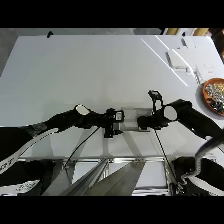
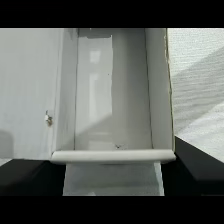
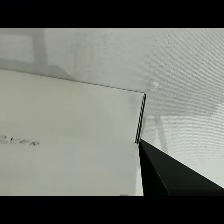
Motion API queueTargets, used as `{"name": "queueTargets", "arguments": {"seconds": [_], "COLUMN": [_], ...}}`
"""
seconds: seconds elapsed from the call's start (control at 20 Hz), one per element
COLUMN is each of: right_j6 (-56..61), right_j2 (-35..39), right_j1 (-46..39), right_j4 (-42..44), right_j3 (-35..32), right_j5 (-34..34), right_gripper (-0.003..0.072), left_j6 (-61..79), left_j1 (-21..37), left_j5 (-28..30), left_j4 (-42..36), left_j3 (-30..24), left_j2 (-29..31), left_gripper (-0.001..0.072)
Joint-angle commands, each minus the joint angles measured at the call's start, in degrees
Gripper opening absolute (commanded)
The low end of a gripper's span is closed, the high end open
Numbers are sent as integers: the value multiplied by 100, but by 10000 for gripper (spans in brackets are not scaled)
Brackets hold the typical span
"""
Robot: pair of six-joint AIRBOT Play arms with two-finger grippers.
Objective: Fold the box and place the chain.
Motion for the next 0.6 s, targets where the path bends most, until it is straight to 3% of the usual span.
{"name": "queueTargets", "arguments": {"seconds": [0.0, 0.1, 0.3, 0.4, 0.55], "right_j6": [767, 1005, 1064, 1154, 1150], "right_j2": [-345, -492, -507, -505, -505], "right_j1": [264, 332, 461, 461, 461], "right_j4": [-501, -599, -710, -713, -710], "right_j3": [225, 254, 256, 256, 256], "right_j5": [269, 396, 396, 396, 396], "right_gripper": [388, 376, 237, 218, 62], "left_j6": [2, 2, 2, 2, 2], "left_j1": [-2, -2, -2, -2, -2], "left_j5": [2, 0, 0, 0, 0], "left_j4": [0, 0, 0, 0, 0], "left_j3": [4, 4, 4, 4, 4], "left_j2": [2, 2, 2, 2, 2], "left_gripper": [275, 275, 275, 275, 275]}}
